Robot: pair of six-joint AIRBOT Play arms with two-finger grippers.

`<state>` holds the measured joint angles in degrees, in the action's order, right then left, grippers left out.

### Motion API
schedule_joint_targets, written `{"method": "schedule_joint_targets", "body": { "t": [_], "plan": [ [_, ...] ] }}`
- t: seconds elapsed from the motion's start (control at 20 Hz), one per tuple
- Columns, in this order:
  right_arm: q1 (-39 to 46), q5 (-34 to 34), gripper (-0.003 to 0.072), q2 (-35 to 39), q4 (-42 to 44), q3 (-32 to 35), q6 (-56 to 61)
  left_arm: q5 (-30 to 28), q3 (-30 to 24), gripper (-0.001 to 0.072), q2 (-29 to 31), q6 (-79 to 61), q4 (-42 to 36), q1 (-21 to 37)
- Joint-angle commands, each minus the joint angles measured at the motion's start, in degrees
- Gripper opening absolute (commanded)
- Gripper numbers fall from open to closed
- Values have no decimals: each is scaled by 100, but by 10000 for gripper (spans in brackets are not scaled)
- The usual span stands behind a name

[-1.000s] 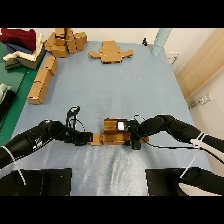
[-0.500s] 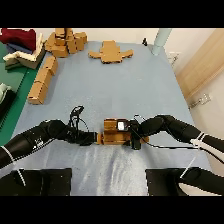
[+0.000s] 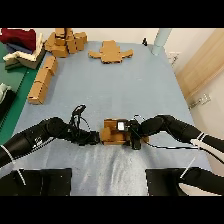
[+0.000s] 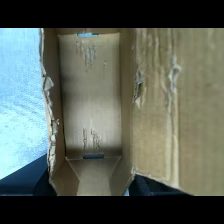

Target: Fold the box.

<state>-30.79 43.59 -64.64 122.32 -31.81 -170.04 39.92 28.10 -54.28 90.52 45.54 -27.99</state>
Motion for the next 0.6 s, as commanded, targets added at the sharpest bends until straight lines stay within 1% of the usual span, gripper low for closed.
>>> {"method": "schedule_joint_targets", "body": {
  "t": [0.0,0.2,0.25,0.3,0.35,0.4,0.55],
  "plan": [
    [0,-2,528,4,2,-2,2,-46,7,335,-2,-31,-22,63],
    [0,-2,528,4,2,-2,2,-7,76,337,0,-79,-63,221],
    [0,-2,528,2,2,-2,2,-4,125,376,0,-127,-81,236],
    [0,0,528,2,2,-2,2,-9,177,455,-2,-129,-81,236],
    [0,0,528,4,0,-2,2,-42,212,484,-4,-133,-109,234],
    [0,0,528,2,2,-2,2,-50,229,484,-24,-240,-249,227],
    [0,0,528,4,2,-2,2,-50,232,484,-203,-1010,-1117,225]
  ]
}}
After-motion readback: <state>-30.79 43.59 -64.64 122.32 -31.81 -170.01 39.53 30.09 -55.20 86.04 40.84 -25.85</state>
